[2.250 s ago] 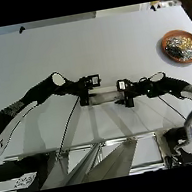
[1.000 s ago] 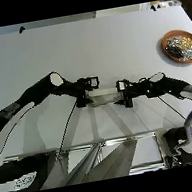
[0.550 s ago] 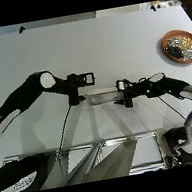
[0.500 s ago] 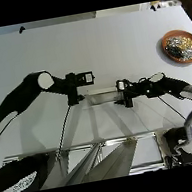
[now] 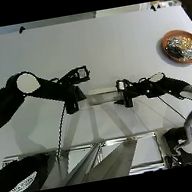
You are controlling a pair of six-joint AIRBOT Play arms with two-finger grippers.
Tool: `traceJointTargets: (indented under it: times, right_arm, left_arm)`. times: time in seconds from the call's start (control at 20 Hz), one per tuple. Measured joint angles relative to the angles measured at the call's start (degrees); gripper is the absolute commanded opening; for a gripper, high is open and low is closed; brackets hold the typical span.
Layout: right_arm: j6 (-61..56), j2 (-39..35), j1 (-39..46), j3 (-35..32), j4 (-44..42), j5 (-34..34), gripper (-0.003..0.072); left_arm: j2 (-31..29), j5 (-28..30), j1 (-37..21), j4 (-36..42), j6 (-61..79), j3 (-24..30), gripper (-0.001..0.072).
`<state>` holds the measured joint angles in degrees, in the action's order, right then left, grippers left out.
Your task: Fold the box and place the chain.
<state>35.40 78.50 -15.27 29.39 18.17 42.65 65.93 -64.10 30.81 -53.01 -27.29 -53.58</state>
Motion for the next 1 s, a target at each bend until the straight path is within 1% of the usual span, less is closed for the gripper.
traceJointTargets:
  times: [0.2,0.4,0.5,0.65,0.75,0.85,1.0]
  right_arm:
    - [0.00,0.00,0.00,0.00,0.00,0.00,0.0316]
    - [0.02,0.00,0.00,0.00,0.00,0.00,0.0316]
    - [0.00,0.00,0.00,0.00,0.00,0.00,0.0316]
    - [0.02,0.00,0.00,0.00,0.00,0.00,0.0316]
    - [0.02,0.00,0.00,0.00,0.00,0.00,0.0316]
    - [0.02,0.00,0.00,0.00,0.00,0.02,0.0316]
    - [0.02,0.00,0.00,0.00,0.00,0.02,0.0316]
  left_arm:
    - [3.21,0.92,0.00,11.02,0.24,0.59,0.0004]
    - [8.41,2.36,0.00,16.26,1.14,0.79,0.0003]
    - [10.32,6.49,0.00,18.40,1.22,0.81,0.0003]
    - [12.07,16.46,0.00,22.60,1.05,0.79,0.0003]
    - [13.16,21.07,0.00,24.35,0.44,0.79,0.0003]
    - [14.75,23.65,0.00,25.22,-0.31,0.81,0.0003]
    - [17.88,24.87,0.00,26.01,-1.40,0.79,0.0003]
